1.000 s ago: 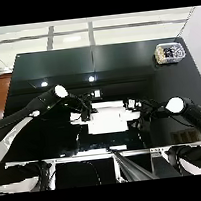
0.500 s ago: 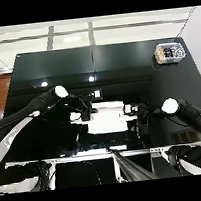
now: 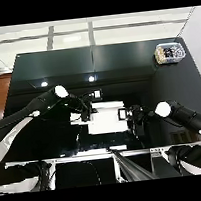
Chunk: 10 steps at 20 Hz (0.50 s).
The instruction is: Fold the box and place the chain.
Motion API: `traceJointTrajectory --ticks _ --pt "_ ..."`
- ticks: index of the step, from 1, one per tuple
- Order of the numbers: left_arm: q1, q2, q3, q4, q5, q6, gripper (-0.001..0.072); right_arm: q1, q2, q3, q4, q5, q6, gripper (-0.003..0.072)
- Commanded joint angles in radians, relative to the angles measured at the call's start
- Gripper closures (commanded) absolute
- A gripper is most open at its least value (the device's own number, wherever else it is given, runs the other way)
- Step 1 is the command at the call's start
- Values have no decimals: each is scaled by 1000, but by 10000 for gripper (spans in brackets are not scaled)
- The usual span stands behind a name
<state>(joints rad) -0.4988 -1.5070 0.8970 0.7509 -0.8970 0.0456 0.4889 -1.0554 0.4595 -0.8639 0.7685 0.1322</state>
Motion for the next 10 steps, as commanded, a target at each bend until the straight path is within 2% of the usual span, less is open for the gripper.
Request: traceJointTrajectory --ticks 1,7,10 --pt "0 -1 0 0 -1 0 685 12 -2 2 16 -13 -25 -22" --pt "0 -1 0 0 0 0 685 16 -8 28 101 2 -25 -22" --pt "0 -1 0 0 -1 0 685 33 -37 28 79 11 -30 -22"
